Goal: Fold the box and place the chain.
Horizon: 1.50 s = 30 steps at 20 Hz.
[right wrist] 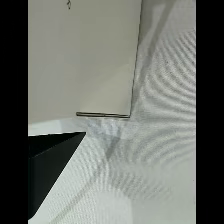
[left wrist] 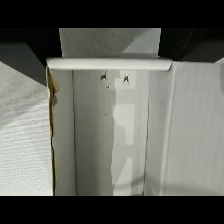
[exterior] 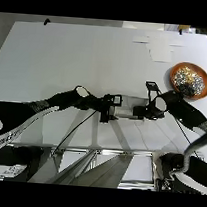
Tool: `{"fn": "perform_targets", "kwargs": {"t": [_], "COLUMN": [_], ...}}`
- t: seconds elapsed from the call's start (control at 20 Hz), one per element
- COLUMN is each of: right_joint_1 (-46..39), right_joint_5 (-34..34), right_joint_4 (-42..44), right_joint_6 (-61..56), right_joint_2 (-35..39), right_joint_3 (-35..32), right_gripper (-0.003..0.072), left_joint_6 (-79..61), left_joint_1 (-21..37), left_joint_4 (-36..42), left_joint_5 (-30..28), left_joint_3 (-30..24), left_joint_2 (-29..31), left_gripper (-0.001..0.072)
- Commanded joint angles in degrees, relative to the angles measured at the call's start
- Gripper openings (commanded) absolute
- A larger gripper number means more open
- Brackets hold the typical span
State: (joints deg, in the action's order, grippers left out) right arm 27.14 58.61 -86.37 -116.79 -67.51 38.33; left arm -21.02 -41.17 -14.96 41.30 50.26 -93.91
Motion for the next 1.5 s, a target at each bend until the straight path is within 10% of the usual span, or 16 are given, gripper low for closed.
{"fn": "perform_targets", "kwargs": {"t": [0.0,0.35,0.75,1.0,1.15,1.45], "right_joint_1": [1.5,1.5,1.5,1.5,1.5,1.5], "right_joint_5": [-2.5,-3.6,-1.0,-1.2,-1.5,-1.6], "right_joint_4": [-1.0,-1.5,-1.5,-1.5,-1.5,-1.7], "right_joint_6": [-1.0,-2.0,-1.7,-1.7,-1.7,-1.7], "right_joint_2": [-1.4,-1.6,-2.8,-2.8,-2.8,-2.8], "right_joint_3": [0.1,0.1,0.1,0.1,0.1,0.1], "right_gripper": [0.0348,0.0333,0.0027,0.0021,0.0175,0.0016], "left_joint_6": [0.0,0.0,0.0,0.0,0.0,0.0], "left_joint_1": [0.0,0.0,0.0,0.0,0.0,0.0], "left_joint_4": [0.0,0.0,0.0,0.0,0.0,0.0], "left_joint_5": [0.1,0.1,0.1,0.1,0.1,0.1], "left_joint_3": [0.0,0.0,0.0,0.0,0.0,0.0], "left_joint_2": [0.0,0.0,0.0,0.0,0.0,0.0], "left_gripper": [0.0333,0.0333,0.0333,0.0333,0.0333,0.0333]}}
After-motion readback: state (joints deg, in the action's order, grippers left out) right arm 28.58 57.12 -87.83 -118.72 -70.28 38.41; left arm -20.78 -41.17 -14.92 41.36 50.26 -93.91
